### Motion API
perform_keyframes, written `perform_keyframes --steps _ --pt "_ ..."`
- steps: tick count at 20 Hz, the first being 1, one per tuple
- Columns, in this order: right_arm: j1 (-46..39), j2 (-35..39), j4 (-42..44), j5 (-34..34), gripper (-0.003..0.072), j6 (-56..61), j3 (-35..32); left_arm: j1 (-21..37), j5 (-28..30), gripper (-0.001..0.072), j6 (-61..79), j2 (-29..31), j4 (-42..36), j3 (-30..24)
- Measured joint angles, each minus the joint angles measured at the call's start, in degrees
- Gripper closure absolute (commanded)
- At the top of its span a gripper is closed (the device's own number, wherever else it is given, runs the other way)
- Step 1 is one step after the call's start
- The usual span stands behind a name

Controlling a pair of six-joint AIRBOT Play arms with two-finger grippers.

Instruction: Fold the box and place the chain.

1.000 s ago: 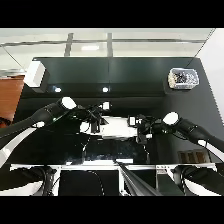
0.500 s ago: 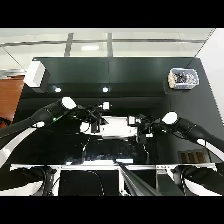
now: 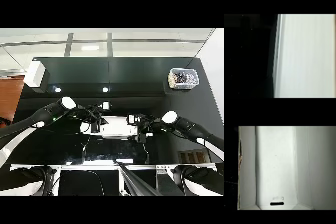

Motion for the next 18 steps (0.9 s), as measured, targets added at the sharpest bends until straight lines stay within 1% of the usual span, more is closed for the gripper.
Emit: perform_keyframes --steps 7,13,18 --pt "0.0 0.0 -0.1 -0.5 0.0024 1.0 0.0 0.0 0.0 0.0685 0.0 0.0 0.0 0.0" --pt "0.0 -0.2 -1.9 -0.4 0.0024 3.1 0.0 0.0 -0.1 0.0685 0.0 0.0 0.0 0.0" --pt "-0.9 -0.2 -2.0 0.5 0.0024 3.4 0.1 0.0 -0.2 0.0685 0.0 0.0 0.0 0.0"
